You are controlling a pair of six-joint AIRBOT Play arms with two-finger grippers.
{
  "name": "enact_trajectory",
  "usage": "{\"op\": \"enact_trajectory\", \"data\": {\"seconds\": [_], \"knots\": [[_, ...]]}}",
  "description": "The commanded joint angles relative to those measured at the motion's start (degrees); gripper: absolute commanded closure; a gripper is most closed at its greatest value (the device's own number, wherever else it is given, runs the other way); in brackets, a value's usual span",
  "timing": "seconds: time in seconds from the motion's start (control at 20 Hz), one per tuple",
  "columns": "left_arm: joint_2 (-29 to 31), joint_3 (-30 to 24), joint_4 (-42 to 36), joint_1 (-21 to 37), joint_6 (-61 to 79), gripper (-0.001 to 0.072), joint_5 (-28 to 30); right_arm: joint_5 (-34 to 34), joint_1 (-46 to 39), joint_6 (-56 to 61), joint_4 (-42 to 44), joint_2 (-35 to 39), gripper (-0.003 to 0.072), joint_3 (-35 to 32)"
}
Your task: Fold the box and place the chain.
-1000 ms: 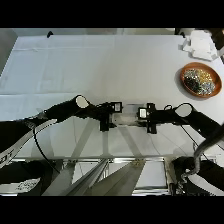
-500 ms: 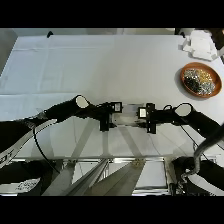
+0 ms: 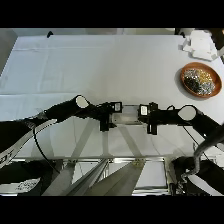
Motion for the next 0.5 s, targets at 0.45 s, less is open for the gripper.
{"op": "enact_trajectory", "data": {"seconds": [0.45], "knots": [[0.00,0.02,0.04,-0.02,0.09,0.0276,0.02,13.46,-22.91,71.84,-22.77,20.13,0.0667,0.00]]}}
